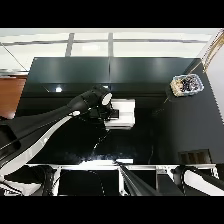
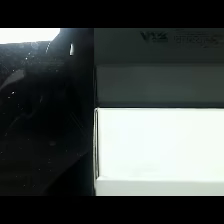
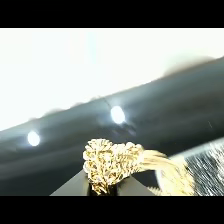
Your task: Fold the box and place the chain.
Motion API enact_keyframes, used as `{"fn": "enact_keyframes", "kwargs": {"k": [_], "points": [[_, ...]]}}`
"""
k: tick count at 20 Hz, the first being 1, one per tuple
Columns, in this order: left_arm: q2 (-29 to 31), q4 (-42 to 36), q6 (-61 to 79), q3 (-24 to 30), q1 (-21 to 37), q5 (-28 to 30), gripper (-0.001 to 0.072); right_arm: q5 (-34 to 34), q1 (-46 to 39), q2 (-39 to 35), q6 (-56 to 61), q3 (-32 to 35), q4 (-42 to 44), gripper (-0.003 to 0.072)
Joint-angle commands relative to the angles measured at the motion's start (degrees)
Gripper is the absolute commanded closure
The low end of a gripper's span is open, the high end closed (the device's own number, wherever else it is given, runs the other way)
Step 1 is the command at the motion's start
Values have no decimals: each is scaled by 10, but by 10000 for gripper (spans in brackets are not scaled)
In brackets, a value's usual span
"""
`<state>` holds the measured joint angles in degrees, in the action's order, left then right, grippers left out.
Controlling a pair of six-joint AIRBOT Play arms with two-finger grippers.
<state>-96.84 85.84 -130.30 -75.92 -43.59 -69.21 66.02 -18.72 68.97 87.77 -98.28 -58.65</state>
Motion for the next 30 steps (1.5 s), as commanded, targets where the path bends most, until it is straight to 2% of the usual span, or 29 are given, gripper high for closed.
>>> {"fn": "enact_keyframes", "kwargs": {"k": [1, 5, 7, 10, 13, 15, 19, 22, 25, 30], "points": [[0, 0, 0, 0, 0, 0, 678, 23, -1, -62, -42, -9, 72, 670], [0, 0, 0, 0, 0, -1, 677, 59, -1, -88, -87, -9, 191, 670], [0, 0, 0, 0, 0, -1, 677, 110, 0, -89, -125, -9, 244, 670], [0, 0, 0, 0, 0, -1, 678, 205, 19, -87, -171, 6, 252, 670], [0, 0, 0, 0, 0, 0, 677, 239, 76, -87, -182, 63, 251, 670], [0, 0, 0, 0, 0, -3, 678, 227, 124, -87, -185, 129, 251, 669], [0, 0, 0, 0, 0, -3, 677, 156, 198, -87, -189, 261, 250, 669], [0, 0, 0, 0, 0, -3, 678, 127, 233, -82, -195, 334, 256, 669], [0, 0, 0, 0, 0, -3, 678, 102, 261, -76, -195, 378, 287, 669], [0, 0, 0, 0, 0, -3, 677, 32, 311, -42, -195, 406, 283, 669]]}}
